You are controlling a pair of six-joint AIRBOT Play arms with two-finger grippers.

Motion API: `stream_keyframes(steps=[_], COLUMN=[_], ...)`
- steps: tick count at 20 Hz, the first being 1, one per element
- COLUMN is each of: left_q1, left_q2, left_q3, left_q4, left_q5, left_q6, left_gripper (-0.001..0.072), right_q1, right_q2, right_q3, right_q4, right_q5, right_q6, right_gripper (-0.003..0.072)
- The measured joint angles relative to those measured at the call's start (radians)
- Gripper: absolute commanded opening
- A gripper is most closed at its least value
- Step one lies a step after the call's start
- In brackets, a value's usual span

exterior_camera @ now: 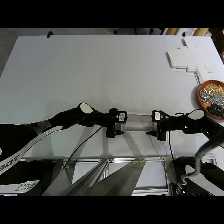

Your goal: Fold the box and place the chain.

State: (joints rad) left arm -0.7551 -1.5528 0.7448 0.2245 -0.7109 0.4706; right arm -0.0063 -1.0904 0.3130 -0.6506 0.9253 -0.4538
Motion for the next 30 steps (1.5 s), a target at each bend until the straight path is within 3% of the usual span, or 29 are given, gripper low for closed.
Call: stream_keyframes(steps=[9,10,11,12,18,22,26,30], left_q1=[0.0,0.0,0.0,0.0,-0.001,-0.002,-0.002,-0.002], left_q2=[0.0,0.0,0.0,0.0,0.0,0.0,0.0,0.0], left_q3=[0.0,0.0,0.0,0.0,0.0,-0.001,-0.001,-0.001], left_q4=[0.0,0.0,0.0,0.001,-0.003,0.008,0.004,0.001], left_q5=[0.0,0.0,0.0,-0.001,-0.001,-0.014,-0.008,-0.002], left_q6=[0.0,0.0,0.001,0.001,0.001,0.002,0.003,0.001], left_gripper=[0.0345,0.0345,0.0345,0.0345,0.0345,0.0345,0.0345,0.0345], right_q1=[0.0,0.0,0.0,0.0,0.0,0.0,0.0,0.0], right_q2=[0.0,0.0,0.0,0.001,0.06,0.134,0.231,0.336], right_q3=[0.0,0.0,0.0,0.0,0.0,0.001,0.0,0.0], right_q4=[0.0,-0.001,-0.001,-0.002,-0.05,-0.228,-0.37,-0.37], right_q5=[-0.004,-0.004,-0.003,-0.004,-0.019,-0.032,0.018,0.065], right_q6=[0.0,0.001,0.008,0.015,0.06,0.215,0.349,0.403], right_gripper=[0.0318,0.0362,0.0542,0.0621,0.0646,0.0645,0.0644,0.0643])
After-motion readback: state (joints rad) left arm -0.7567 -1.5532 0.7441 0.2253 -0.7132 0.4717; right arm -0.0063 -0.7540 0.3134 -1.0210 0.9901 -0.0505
